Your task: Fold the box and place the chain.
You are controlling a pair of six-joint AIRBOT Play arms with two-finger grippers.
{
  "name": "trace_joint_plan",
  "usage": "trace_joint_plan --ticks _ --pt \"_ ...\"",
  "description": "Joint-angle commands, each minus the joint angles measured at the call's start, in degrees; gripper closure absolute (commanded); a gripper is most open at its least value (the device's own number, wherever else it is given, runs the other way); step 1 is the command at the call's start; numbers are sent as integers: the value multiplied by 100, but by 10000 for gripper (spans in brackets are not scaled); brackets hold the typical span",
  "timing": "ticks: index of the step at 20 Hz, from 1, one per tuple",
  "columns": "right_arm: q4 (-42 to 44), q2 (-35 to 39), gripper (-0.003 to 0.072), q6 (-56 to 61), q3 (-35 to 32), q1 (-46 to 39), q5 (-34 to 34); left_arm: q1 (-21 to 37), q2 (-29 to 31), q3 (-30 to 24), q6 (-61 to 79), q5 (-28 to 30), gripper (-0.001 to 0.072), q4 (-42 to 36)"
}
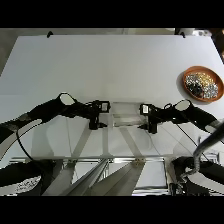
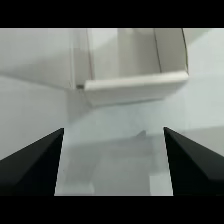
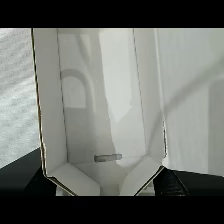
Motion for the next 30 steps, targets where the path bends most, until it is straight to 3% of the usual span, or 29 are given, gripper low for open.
trace_joint_plan --ticks 1,11,30 --pt "2 0 224 2 0 4 0 -142 -232 262 -42 -2 -2 -85" --pt "2 0 224 2 0 4 0 -422 -369 260 -107 -170 -2 -44" --pt "2 0 224 2 0 4 0 -527 -514 260 -629 236 13 -531"
